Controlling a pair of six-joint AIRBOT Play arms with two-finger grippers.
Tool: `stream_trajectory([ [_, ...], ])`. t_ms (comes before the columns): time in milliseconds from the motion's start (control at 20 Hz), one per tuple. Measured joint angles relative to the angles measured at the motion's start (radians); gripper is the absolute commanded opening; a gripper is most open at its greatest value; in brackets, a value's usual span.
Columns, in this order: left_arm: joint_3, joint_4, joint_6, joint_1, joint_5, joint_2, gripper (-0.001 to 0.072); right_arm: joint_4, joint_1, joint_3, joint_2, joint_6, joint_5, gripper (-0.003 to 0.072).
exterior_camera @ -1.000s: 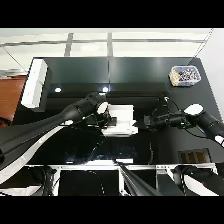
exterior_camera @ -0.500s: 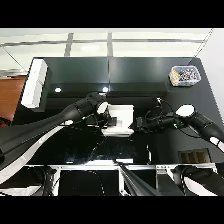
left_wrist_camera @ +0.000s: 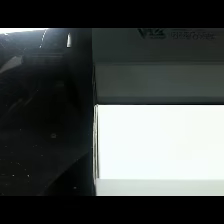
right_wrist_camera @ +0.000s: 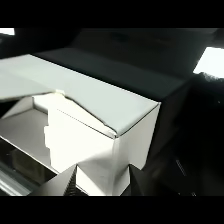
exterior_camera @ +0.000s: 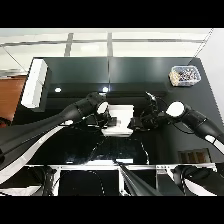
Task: Fold the box and place the chain.
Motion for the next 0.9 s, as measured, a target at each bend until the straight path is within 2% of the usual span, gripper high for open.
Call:
stream_trajectory([
  [300,0.000,0.000,-0.001,0.000,0.003,-0.001,0.0029,-0.233,0.103,0.077,-0.023,0.197,-0.015,0.0365],
  [550,0.000,0.000,-0.001,0.000,0.004,-0.002,0.0029,-0.386,0.195,0.191,-0.110,0.314,0.048,0.0363],
  [600,0.000,0.000,-0.001,0.000,0.005,-0.002,0.0029,-0.409,0.207,0.206,-0.125,0.340,0.061,0.0256],
  [650,0.000,0.000,0.001,0.000,0.004,-0.002,0.0029,-0.428,0.216,0.216,-0.135,0.359,0.074,0.0198],
  [900,0.000,0.001,0.002,0.000,0.003,-0.002,0.0029,-0.469,0.242,0.240,-0.166,0.431,0.098,0.0199],
])
